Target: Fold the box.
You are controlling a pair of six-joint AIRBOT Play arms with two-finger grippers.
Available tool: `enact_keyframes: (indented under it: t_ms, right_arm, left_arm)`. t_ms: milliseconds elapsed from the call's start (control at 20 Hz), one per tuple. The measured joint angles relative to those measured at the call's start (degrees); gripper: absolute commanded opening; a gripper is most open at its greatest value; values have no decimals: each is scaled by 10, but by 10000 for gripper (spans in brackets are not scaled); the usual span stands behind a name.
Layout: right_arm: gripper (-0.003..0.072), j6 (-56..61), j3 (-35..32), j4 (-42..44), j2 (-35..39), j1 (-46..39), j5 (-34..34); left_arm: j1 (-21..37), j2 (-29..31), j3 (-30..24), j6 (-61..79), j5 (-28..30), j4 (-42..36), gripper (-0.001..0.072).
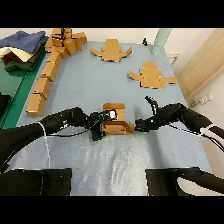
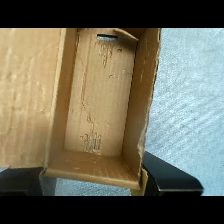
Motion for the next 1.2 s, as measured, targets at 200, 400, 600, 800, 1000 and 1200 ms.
enact_keyframes:
  t_ms: [200,400,600,800,1000,1200]
  right_arm:
    - [3,1,0,-20,0,0,14]
    - [3,3,0,-26,0,0,23]
    - [4,4,0,-21,-6,1,24]
    - [3,3,0,-14,-21,1,25]
    - [3,-9,0,0,-25,2,23]
    - [3,-16,7,11,-24,7,11]
  left_arm:
    - [0,0,0,0,0,0,439]
    - [0,0,0,0,0,0,440]
    - [0,0,0,0,0,0,440]
    - [0,0,0,0,0,0,440]
    - [0,0,0,0,0,0,440]
    - [0,0,0,0,0,0,440]
